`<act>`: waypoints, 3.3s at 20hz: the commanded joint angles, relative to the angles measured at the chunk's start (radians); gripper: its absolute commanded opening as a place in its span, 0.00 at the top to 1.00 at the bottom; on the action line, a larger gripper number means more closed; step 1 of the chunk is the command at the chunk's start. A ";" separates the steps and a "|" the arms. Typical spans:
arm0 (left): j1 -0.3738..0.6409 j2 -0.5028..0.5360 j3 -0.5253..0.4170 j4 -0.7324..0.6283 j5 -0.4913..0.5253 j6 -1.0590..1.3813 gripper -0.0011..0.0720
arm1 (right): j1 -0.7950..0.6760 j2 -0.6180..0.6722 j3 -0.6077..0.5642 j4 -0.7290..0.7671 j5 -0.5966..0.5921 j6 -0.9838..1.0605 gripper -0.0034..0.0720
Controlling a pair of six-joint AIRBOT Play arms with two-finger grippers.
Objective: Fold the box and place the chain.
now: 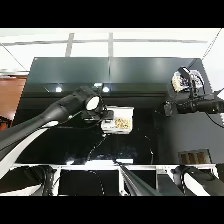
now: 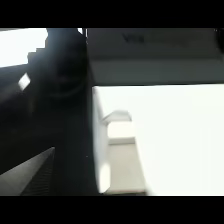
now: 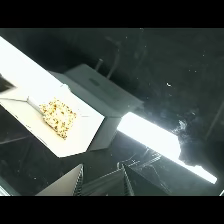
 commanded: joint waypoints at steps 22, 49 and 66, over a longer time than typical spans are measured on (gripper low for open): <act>0.325 0.142 -0.525 -0.808 0.336 2.370 0.00 | 0.035 0.001 -0.001 -0.032 0.002 0.058 0.57; 0.370 -0.035 -0.406 -1.015 0.247 2.619 0.02 | 0.107 0.000 -0.001 -0.035 -0.043 0.059 0.57; 0.366 -0.035 -0.407 -1.003 0.253 2.511 0.35 | 0.352 -0.162 0.019 0.030 -0.500 0.164 0.01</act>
